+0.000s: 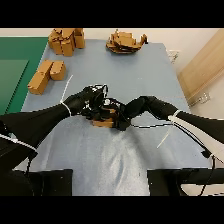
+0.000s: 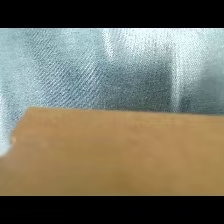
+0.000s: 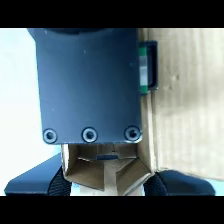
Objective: Fold the box.
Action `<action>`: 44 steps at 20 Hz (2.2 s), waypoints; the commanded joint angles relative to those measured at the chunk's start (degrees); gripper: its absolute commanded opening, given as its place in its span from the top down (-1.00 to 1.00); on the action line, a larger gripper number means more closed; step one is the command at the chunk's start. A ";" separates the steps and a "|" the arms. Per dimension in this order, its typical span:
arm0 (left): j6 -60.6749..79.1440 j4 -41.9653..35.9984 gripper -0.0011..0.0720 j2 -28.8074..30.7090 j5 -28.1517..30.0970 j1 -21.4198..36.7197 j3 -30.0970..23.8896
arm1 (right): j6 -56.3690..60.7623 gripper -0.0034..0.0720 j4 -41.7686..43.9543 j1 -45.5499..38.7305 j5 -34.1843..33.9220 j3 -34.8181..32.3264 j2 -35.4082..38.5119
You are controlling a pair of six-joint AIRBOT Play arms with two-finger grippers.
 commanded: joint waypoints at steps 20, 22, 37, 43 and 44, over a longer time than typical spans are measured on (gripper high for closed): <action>1.49 -1.36 -0.36 -0.15 0.52 -0.98 0.07 | -0.15 0.90 0.11 0.00 0.00 -0.02 -0.31; 1.53 -0.96 -0.21 -0.09 -0.04 -0.98 0.11 | -0.15 0.90 0.09 0.00 0.00 -0.02 -0.31; 2.60 0.68 -0.50 2.80 -1.77 -0.92 0.76 | -0.15 0.90 0.09 0.00 0.00 -0.02 -0.31; 2.62 0.55 -0.82 4.13 -2.60 0.37 0.74 | -0.15 0.90 0.09 0.00 -0.02 -0.02 -0.28; 2.86 0.57 -0.82 4.13 -3.58 0.63 0.74 | -0.15 0.90 0.07 0.00 -0.02 -0.02 -0.31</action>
